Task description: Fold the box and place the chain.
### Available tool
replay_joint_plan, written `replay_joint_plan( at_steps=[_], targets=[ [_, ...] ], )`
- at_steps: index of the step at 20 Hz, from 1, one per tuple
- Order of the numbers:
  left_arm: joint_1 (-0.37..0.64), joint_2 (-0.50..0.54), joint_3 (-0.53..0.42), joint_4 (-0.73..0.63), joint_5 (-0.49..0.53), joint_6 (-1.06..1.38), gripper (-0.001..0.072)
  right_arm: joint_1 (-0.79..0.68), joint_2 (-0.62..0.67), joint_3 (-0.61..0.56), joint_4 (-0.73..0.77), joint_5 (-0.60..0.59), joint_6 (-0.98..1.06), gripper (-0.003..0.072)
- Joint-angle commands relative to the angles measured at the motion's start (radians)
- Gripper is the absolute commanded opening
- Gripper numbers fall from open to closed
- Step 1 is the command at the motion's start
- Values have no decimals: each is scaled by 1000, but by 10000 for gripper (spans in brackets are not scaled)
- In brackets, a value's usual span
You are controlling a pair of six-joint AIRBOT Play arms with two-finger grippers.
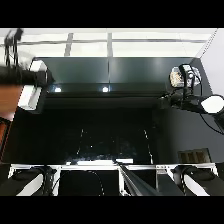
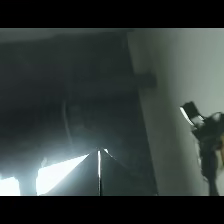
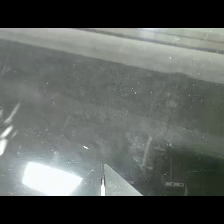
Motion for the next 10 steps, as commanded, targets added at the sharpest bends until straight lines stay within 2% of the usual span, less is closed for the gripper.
replay_joint_plan(
  at_steps=[1, 3, 4, 10],
  targets=[
    [-3, 300, -417, 37, 246, -73, 23, 5, 0, -13, -17, -19, 0, 17],
    [28, 381, -502, 37, 280, -93, 23, 5, 0, -13, -18, -18, 0, 18],
    [44, 402, -516, 37, 280, -93, 24, 5, 0, -13, -18, -18, 0, 17],
    [81, 416, -517, 36, 281, -92, 24, 5, 0, -13, -18, -19, 0, 17]
  ],
)
